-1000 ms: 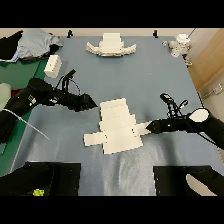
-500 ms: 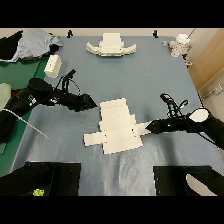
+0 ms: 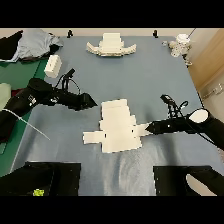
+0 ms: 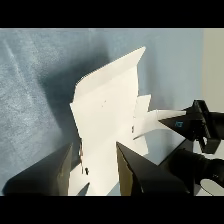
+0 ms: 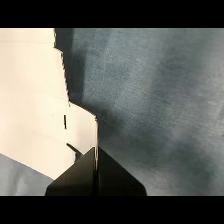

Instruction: Fold the box.

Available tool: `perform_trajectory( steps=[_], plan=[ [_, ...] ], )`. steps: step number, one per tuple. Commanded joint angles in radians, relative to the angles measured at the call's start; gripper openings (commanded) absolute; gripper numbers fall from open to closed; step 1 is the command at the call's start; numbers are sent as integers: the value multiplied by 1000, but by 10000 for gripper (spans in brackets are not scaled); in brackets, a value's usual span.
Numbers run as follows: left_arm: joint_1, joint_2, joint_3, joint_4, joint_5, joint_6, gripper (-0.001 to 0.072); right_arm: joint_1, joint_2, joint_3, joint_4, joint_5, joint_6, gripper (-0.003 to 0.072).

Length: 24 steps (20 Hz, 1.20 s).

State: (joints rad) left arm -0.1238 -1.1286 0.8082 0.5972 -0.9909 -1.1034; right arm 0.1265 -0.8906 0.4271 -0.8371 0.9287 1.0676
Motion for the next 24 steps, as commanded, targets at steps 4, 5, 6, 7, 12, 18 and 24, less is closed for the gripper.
perform_trajectory(
  steps=[4,5,6,7,12,18,24],
  plan=[
    [0,0,1,-3,33,0,418,0,33,-65,-2,-30,40,2],
    [0,0,1,-3,50,0,418,0,50,-65,0,-31,40,2],
    [0,0,1,-3,54,0,418,0,69,-65,0,-33,40,2],
    [0,0,1,-3,57,0,418,0,89,-65,0,-32,40,2],
    [-2,0,1,-15,101,0,417,1,136,-65,-38,-64,40,2],
    [-2,-49,-4,-13,75,18,419,19,138,-67,-38,-66,39,2],
    [-73,-198,-4,-39,75,92,418,119,137,-71,-38,-118,41,2]
  ],
)
